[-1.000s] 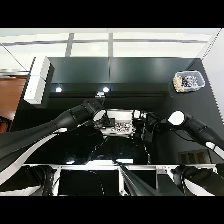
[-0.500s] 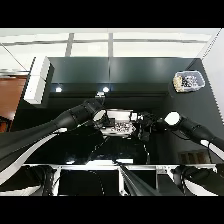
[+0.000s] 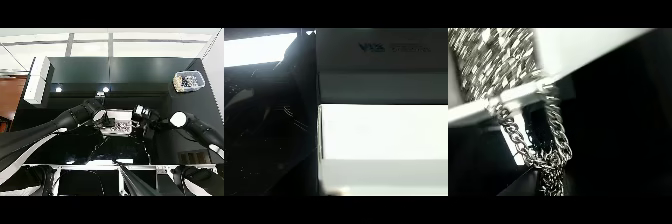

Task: Fold the box and place the chain.

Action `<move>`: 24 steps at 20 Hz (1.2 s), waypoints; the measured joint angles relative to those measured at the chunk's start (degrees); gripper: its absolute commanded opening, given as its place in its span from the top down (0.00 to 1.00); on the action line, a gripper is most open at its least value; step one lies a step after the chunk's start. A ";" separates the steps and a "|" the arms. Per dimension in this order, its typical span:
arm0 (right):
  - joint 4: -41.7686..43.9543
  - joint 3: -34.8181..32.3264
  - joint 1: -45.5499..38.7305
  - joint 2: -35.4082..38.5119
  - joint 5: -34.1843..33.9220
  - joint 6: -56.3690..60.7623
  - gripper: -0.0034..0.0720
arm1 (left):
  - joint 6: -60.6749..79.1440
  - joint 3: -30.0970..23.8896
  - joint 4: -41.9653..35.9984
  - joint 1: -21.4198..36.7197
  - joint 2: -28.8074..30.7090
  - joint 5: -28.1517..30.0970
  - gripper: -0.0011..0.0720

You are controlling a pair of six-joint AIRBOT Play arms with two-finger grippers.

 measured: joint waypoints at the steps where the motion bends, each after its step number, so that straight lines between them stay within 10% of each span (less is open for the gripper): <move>1: -0.61 0.92 -0.26 1.97 2.40 3.69 0.93 | -0.02 0.00 0.00 0.00 0.00 0.00 0.94; 8: 13.77 7.41 0.92 9.79 10.95 19.71 0.93 | 0.00 0.00 -0.02 0.00 0.00 0.07 0.94; 11: 17.53 6.71 3.89 8.22 7.61 22.82 0.50 | 0.00 0.00 -0.04 0.00 0.00 0.11 0.94; 24: 5.55 6.51 -16.61 14.51 14.60 27.85 0.49 | 0.00 -0.04 -0.90 0.02 -0.04 0.33 0.94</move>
